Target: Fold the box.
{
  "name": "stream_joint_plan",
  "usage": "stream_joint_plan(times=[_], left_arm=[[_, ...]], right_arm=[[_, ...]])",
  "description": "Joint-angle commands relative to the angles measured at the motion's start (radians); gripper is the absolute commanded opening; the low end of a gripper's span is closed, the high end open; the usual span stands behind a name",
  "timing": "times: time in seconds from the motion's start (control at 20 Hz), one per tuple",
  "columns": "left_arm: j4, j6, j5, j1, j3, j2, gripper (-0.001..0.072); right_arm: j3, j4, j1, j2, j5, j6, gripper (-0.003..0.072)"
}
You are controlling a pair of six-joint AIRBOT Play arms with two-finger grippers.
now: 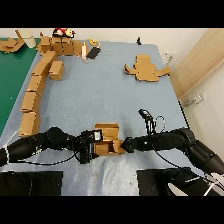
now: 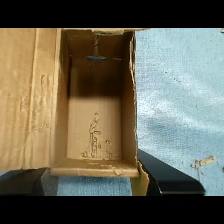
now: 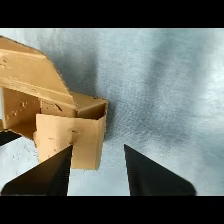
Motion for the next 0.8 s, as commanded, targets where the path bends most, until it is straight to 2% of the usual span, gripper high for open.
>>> stream_joint_plan(times=[0.0,0.25,0.5,0.6,0.65,0.75], left_arm=[[0.000,0.000,0.000,0.001,0.000,0.000,0.0465],[0.000,0.000,0.000,0.001,0.000,0.000,0.0465],[0.000,0.000,0.000,0.001,0.000,0.000,0.0465],[0.000,0.000,0.000,0.001,0.000,0.000,0.0465],[0.000,0.000,0.000,0.001,0.000,0.000,0.0465],[0.000,0.000,0.000,0.001,0.000,0.000,0.0465]], right_arm=[[0.003,0.026,0.027,-0.005,0.018,-0.001,0.0507],[0.018,0.019,0.138,-0.107,0.118,0.020,0.0507],[0.110,-0.180,0.203,-0.223,0.069,0.202,0.0504],[0.137,-0.210,0.227,-0.249,0.060,0.232,0.0497],[0.148,-0.216,0.241,-0.261,0.062,0.240,0.0450],[0.167,-0.271,0.269,-0.280,0.058,0.285,0.0450]])
